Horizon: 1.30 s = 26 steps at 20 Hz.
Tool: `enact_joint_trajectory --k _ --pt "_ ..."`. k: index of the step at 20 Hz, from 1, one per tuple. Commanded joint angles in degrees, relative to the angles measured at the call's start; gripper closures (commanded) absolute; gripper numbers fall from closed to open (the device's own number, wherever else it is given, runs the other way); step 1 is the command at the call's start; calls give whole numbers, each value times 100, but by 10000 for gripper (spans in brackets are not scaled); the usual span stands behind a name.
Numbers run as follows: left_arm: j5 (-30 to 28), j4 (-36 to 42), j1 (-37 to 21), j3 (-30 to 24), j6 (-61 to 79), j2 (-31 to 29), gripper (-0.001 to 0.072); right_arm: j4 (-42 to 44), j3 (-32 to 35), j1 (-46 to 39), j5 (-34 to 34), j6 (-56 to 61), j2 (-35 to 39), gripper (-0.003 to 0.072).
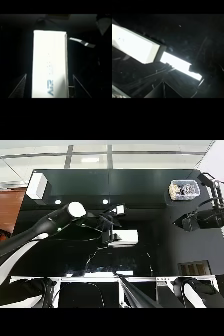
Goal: Fold the box and place the chain.
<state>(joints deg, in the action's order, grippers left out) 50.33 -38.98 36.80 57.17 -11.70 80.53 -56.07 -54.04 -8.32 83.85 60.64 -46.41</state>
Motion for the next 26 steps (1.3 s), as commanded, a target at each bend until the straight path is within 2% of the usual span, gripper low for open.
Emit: enact_joint_trajectory --k 1,4,15,18,23,26 --pt "-205 -146 166 409 -225 562 -1 -315 155 -20 -107 219 20 667" --pt "-103 -103 160 426 -444 595 -1 -592 199 -20 -146 306 20 667" --pt "267 -181 332 424 -531 605 0 -525 210 -20 -332 348 20 667" --pt "223 -546 382 426 -520 616 0 -525 210 -20 -323 348 20 667" --pt "216 -599 413 426 -518 616 0 -527 210 -20 -332 348 20 667" --pt "-160 -977 599 426 -533 616 0 -527 210 -20 -337 348 20 667"
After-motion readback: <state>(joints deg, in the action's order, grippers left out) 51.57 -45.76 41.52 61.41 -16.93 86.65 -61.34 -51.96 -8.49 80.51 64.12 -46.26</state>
